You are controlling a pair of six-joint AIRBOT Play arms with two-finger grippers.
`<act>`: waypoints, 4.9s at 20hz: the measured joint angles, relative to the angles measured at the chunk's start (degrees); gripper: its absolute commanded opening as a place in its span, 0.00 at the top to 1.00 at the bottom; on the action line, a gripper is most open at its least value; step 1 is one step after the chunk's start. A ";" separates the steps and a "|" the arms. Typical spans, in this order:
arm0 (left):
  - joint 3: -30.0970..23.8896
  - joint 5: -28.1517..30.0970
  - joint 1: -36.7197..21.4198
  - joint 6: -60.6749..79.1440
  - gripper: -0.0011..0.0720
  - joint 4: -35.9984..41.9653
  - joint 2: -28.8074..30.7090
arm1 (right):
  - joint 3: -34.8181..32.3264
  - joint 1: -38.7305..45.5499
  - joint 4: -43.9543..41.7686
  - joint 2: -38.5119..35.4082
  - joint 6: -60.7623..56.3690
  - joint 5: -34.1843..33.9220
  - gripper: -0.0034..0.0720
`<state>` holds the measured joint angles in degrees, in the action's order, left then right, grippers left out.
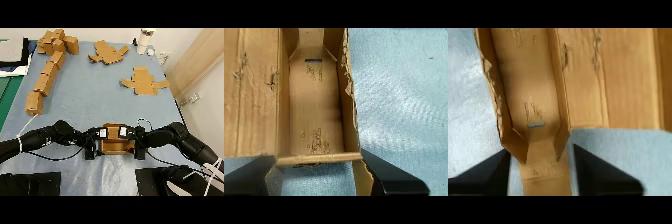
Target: Fold the box.
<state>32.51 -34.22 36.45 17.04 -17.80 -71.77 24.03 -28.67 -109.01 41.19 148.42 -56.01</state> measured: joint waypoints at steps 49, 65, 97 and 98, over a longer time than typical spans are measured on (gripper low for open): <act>0.00 0.02 0.00 -0.04 0.27 0.00 0.00 | 2.78 2.01 31.63 -2.34 -74.07 -17.11 0.95; 0.00 -0.07 0.02 0.02 0.27 0.02 0.00 | -2.60 5.42 1.01 -3.08 -76.41 -8.81 0.95; 0.00 0.15 0.00 -0.07 0.27 0.02 0.02 | 6.23 -8.04 2.19 8.44 -85.00 -2.34 0.48; 0.00 0.17 0.00 -0.09 0.27 0.02 0.00 | 7.45 -9.53 3.67 10.16 -86.55 -2.54 0.48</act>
<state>32.51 -34.04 36.45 16.95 -17.78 -71.77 31.48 -38.20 -105.34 51.35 61.87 -58.54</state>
